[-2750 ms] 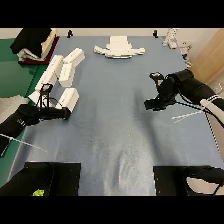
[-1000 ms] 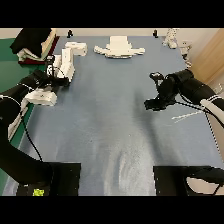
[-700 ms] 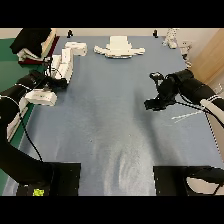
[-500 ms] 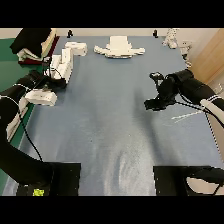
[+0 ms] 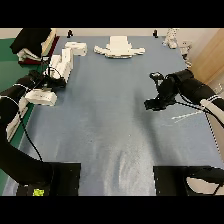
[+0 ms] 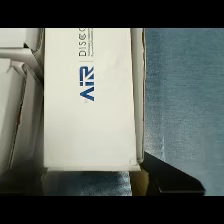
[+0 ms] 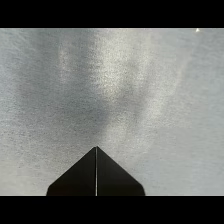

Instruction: Fold the box.

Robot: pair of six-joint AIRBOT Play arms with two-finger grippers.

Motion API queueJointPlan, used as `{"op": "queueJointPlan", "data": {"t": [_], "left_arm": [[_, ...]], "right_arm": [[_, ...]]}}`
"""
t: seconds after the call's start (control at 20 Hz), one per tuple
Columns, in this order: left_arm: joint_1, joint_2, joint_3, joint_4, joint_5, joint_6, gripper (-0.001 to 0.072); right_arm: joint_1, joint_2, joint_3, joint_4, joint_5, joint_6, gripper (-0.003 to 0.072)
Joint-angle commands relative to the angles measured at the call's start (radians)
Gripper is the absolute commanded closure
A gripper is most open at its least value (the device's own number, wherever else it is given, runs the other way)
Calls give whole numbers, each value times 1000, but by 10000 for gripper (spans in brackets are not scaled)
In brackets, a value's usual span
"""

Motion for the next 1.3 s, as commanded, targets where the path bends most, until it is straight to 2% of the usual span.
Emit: {"op": "queueJointPlan", "data": {"t": [0.0, 0.35, 0.6, 0.9, 0.95, 1.0, 1.05, 1.1, 1.25], "left_arm": [[0, 0, 1, -1, -10, -3, 12], [8, 34, 2, 3, -72, -3, 11], [42, 138, 2, 7, -267, -61, 11], [51, 346, 2, -2, -471, -62, 14], [50, 377, 2, -14, -517, -63, 151], [50, 407, 2, -29, -573, -62, 429], [47, 431, 2, -42, -618, -62, 629], [43, 452, 2, -56, -655, -61, 692], [6, 502, 1, -71, -743, -59, 695]], "right_arm": [[0, 0, 1, 0, 0, 0, 683], [0, 0, 1, 0, 0, 0, 682], [0, 0, 1, 0, 0, 0, 683], [0, 0, 1, 0, 0, 0, 682], [0, 0, 1, 0, 0, 0, 683], [0, 0, 1, 0, 0, 0, 682], [0, 0, 1, 0, 0, 0, 682], [0, 0, 1, 0, 0, 0, 682], [0, 0, 1, 0, 0, 0, 682]]}}
